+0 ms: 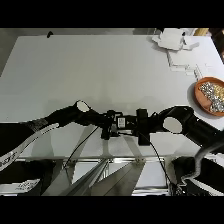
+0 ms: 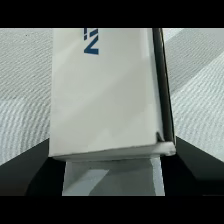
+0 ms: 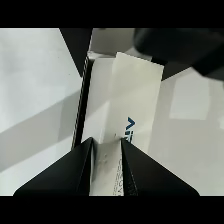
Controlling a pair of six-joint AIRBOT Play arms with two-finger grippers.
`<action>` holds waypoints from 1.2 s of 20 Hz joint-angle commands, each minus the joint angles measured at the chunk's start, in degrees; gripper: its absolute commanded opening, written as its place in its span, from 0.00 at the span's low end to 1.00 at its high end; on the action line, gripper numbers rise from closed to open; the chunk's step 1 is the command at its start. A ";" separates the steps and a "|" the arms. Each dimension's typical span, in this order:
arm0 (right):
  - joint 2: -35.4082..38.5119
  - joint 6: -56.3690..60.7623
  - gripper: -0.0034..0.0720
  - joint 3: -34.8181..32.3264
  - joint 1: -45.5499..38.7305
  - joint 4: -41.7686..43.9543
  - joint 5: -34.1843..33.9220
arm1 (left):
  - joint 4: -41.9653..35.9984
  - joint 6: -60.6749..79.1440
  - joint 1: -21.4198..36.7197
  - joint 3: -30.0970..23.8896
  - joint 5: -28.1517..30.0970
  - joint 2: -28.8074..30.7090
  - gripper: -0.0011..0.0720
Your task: Fold the box and place the chain.
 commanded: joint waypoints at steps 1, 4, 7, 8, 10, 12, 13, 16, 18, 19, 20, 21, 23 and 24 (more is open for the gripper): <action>-1.33 0.02 0.27 -0.07 0.04 0.11 -0.09 | 0.02 0.07 0.04 0.02 0.02 0.02 0.47; -1.73 0.02 0.28 -0.09 0.04 0.59 0.13 | 0.02 0.07 0.04 0.02 0.02 0.00 0.47; -1.73 0.00 0.28 -0.24 0.04 0.63 0.52 | 0.02 0.07 0.04 0.02 0.00 0.02 0.47; -1.73 0.00 0.29 -0.52 0.04 0.66 0.50 | 0.02 0.04 0.04 0.02 0.02 0.00 0.47; -1.73 0.00 0.37 -1.40 0.04 1.55 0.61 | 0.02 0.07 0.04 0.02 0.00 0.00 0.47; -1.53 0.00 0.41 -1.53 0.04 2.38 0.83 | 0.02 0.07 0.04 0.02 0.00 0.02 0.47; -0.96 0.00 0.41 -1.53 0.04 2.43 0.74 | 0.02 0.07 0.04 0.02 0.02 0.00 0.47; 2.40 0.02 0.49 -1.53 0.04 2.38 0.79 | 0.02 0.07 0.04 0.02 0.02 0.02 0.47; 4.87 0.04 0.49 -1.53 -0.02 2.38 0.81 | 0.02 0.07 0.04 0.02 0.00 0.02 0.47; 5.88 0.04 0.49 -1.53 -0.02 2.40 0.79 | 0.02 0.07 0.04 0.02 0.02 0.02 0.47; 6.25 0.07 0.47 -1.53 -0.02 2.40 0.76 | 0.02 0.07 0.04 0.02 0.00 0.00 0.47; 6.16 0.22 0.36 -1.57 -0.02 2.38 0.85 | 0.02 0.07 0.04 0.02 0.00 0.02 0.47; 5.42 0.13 0.09 -1.86 -0.02 2.38 0.72 | 0.02 0.07 0.04 0.02 0.02 0.02 0.47; 4.63 0.15 0.08 -2.10 -0.02 2.38 0.76 | 0.02 0.07 0.04 0.02 0.00 0.02 0.47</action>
